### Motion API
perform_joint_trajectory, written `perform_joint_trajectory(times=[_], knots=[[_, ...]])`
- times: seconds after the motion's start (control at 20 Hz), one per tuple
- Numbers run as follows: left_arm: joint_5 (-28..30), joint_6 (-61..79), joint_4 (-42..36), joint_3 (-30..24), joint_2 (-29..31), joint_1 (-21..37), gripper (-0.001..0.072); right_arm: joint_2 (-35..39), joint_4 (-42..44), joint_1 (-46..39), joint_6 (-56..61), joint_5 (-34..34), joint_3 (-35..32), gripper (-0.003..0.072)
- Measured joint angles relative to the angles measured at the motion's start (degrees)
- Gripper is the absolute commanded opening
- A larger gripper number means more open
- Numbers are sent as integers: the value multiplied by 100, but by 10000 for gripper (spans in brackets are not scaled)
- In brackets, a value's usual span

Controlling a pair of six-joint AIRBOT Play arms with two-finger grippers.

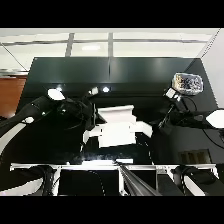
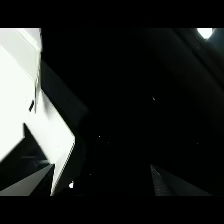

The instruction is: Fold the box and place the chain.

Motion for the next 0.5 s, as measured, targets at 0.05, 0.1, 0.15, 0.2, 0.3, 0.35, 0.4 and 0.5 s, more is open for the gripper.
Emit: perform_joint_trajectory(times=[0.05,0.1,0.15,0.2,0.3,0.35,0.4,0.5], knots=[[197,197,70,-31,24,-96,25,-7,-31,109,-166,-9,-7,702],[446,378,96,-50,28,-186,26,-31,-48,227,-328,-61,-39,702],[684,542,136,-68,11,-269,25,-66,-63,339,-457,-92,-81,702],[874,651,168,-79,-35,-328,25,-114,-63,461,-588,-138,-136,702],[1169,822,199,-92,-184,-400,26,-219,-68,688,-798,-280,-251,701],[1244,870,208,-96,-264,-424,26,-273,-66,791,-890,-354,-308,702],[1298,911,208,-101,-326,-444,26,-337,-63,901,-960,-424,-363,702],[1331,966,210,-103,-415,-459,26,-455,-28,1086,-1071,-542,-446,701]])
